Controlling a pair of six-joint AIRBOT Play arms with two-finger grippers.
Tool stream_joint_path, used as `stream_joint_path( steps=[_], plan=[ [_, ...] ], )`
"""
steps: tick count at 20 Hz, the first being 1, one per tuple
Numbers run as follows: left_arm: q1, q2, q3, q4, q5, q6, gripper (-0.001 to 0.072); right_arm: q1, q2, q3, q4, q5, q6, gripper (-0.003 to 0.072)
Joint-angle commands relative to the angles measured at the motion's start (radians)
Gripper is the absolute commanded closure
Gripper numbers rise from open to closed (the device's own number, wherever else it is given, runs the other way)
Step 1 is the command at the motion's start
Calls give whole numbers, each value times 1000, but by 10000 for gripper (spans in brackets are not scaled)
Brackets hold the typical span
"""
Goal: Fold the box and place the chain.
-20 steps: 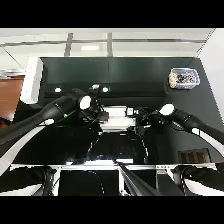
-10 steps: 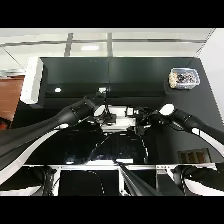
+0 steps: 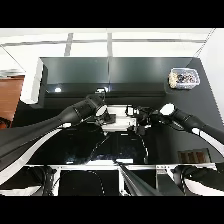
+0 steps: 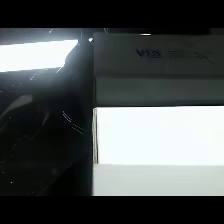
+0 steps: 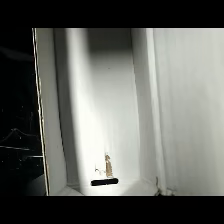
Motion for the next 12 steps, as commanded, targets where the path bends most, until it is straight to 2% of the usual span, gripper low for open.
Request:
stream_joint_path(
  steps=[1, 3, 4, 5, 6, 10, 11, 12],
  plan=[
    [3, -1, 1, -10, 4, 0, 685, 1, 0, 0, 0, -2, -1, 216],
    [3, -1, 1, -14, 15, 0, 678, 1, 0, 0, 1, -2, -1, 216],
    [3, -1, 3, -14, 15, 0, 582, 1, 0, 0, 0, -2, -1, 216],
    [3, -1, 7, -14, 12, 0, 387, 1, 0, 0, 0, -2, -1, 216],
    [4, -1, 12, -9, 10, 0, 240, 1, 0, 0, 1, -2, -1, 216],
    [19, -1, 13, -8, 8, 0, 235, 1, 0, 0, 1, -2, -1, 216],
    [25, -1, 13, -10, 0, -5, 266, 1, 0, 0, 0, -2, -1, 216],
    [30, -1, 13, -23, -2, -4, 372, 1, 0, 0, 0, -2, -1, 217]
  ],
)
